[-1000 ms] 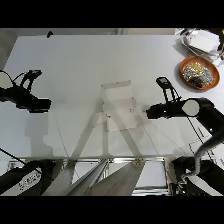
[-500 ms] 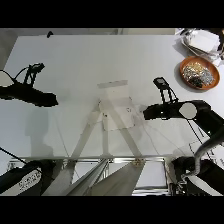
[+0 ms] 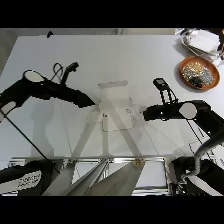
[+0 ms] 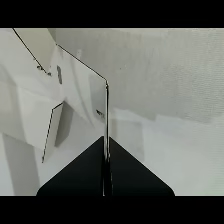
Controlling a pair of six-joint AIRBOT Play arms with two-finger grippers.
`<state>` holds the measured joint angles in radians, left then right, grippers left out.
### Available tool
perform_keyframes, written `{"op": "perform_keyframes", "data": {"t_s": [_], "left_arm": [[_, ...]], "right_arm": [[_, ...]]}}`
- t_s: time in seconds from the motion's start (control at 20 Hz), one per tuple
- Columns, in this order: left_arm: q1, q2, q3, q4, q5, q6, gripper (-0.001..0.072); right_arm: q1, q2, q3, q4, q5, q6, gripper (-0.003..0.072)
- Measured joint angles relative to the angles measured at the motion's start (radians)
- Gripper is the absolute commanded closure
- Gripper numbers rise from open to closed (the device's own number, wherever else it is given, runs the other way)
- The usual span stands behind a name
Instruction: Fold the box and place the chain.
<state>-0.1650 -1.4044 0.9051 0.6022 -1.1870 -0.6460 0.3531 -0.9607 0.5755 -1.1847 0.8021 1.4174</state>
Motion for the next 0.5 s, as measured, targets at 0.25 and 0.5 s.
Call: {"op": "perform_keyframes", "data": {"t_s": [0.25,0.5], "left_arm": [[-0.087,-0.145,0.098,-0.059,0.013,0.072,0.0170],[-0.109,-0.245,0.146,-0.069,-0.029,0.112,0.0273]], "right_arm": [[0.000,0.000,0.000,0.010,0.012,0.000,0.0674],[0.000,0.000,0.000,0.011,0.021,0.000,0.0674]]}}
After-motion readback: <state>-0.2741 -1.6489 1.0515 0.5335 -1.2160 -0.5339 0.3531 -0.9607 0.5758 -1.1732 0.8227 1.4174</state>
